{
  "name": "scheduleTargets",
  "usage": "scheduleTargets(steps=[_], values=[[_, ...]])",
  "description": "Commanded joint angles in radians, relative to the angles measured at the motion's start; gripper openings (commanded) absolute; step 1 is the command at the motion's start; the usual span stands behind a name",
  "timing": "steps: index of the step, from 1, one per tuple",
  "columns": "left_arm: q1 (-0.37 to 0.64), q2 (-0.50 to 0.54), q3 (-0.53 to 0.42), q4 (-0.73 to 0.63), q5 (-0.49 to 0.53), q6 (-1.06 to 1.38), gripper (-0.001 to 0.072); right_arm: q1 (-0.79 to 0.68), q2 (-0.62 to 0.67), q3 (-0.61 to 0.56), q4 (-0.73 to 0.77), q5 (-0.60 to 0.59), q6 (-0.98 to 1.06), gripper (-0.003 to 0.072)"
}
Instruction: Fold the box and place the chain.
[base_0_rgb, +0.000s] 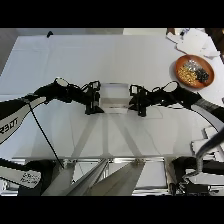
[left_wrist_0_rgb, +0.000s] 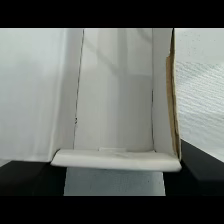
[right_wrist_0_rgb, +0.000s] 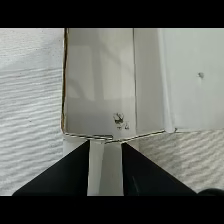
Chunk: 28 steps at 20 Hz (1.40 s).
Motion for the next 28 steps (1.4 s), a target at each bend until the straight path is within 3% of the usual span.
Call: scheduleTargets(steps=[1,6,14,17,18,20,21,23,25,26,28], values=[[0.000,0.000,0.000,0.000,0.000,0.000,0.0392,0.002,-0.003,0.000,0.020,-0.028,-0.005,0.0187],[0.000,0.000,0.000,0.000,0.000,0.000,0.0392,0.008,-0.003,0.000,0.119,-0.037,-0.041,0.0174],[0.000,0.000,0.000,0.000,0.000,0.000,0.0392,0.032,-0.004,0.000,0.159,-0.037,-0.053,0.0180],[0.000,0.000,0.000,0.000,0.000,0.000,0.0392,0.040,-0.004,0.000,0.161,-0.040,-0.053,0.0359],[0.000,0.000,0.000,0.000,0.000,0.000,0.0392,0.040,-0.004,0.000,0.161,-0.040,-0.053,0.0369],[0.000,0.000,0.000,0.000,0.000,0.000,0.0392,0.040,-0.004,0.000,0.161,-0.040,-0.053,0.0528],[0.000,0.000,0.000,0.000,0.000,0.000,0.0392,0.040,-0.004,0.000,0.161,-0.040,-0.053,0.0544],[0.000,0.000,0.000,0.000,0.000,0.000,0.0392,0.040,-0.004,0.000,0.160,-0.038,-0.052,0.0489],[0.000,0.000,0.000,0.000,0.000,0.000,0.0392,0.040,-0.004,0.000,0.156,-0.028,-0.052,0.0159],[0.000,0.000,0.000,0.000,0.000,0.000,0.0392,0.040,-0.004,0.000,0.156,-0.023,-0.052,0.0034],[0.000,0.000,0.000,0.000,0.000,0.000,0.0392,0.040,-0.003,0.000,0.157,-0.016,-0.052,0.0021]])
